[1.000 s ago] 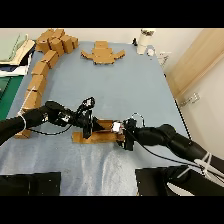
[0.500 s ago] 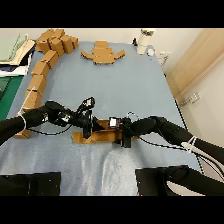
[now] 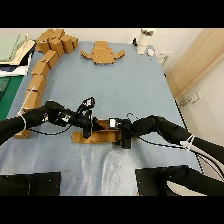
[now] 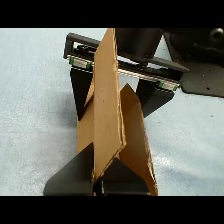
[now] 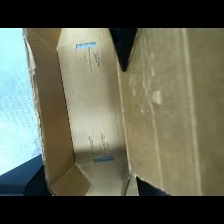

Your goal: Fold the box.

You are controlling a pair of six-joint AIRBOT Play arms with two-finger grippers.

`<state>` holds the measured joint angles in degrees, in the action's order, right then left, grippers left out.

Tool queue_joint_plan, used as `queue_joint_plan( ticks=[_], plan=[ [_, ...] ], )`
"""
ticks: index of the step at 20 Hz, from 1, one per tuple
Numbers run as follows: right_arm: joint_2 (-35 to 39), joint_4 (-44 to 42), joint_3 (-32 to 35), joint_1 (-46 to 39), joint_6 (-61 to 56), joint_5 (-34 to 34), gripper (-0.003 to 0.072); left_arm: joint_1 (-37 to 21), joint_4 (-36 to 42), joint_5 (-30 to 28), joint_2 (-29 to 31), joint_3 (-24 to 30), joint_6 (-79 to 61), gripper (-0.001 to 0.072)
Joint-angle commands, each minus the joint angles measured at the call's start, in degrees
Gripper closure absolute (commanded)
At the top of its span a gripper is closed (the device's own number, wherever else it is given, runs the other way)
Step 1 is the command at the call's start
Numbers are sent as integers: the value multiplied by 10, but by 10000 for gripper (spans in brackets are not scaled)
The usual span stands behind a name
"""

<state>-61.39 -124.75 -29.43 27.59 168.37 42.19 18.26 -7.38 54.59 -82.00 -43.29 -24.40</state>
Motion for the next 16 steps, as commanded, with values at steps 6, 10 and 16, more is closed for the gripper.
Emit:
queue_joint_plan(
  ticks=[6,10,16],
  plan=[
    [-1,0,0,0,0,16,-23,0,0,0,0,0,0,698],
    [-1,0,0,0,0,13,-22,0,0,0,0,0,0,698],
    [-1,0,0,0,0,-1,-10,0,0,0,0,0,0,698]
  ],
)
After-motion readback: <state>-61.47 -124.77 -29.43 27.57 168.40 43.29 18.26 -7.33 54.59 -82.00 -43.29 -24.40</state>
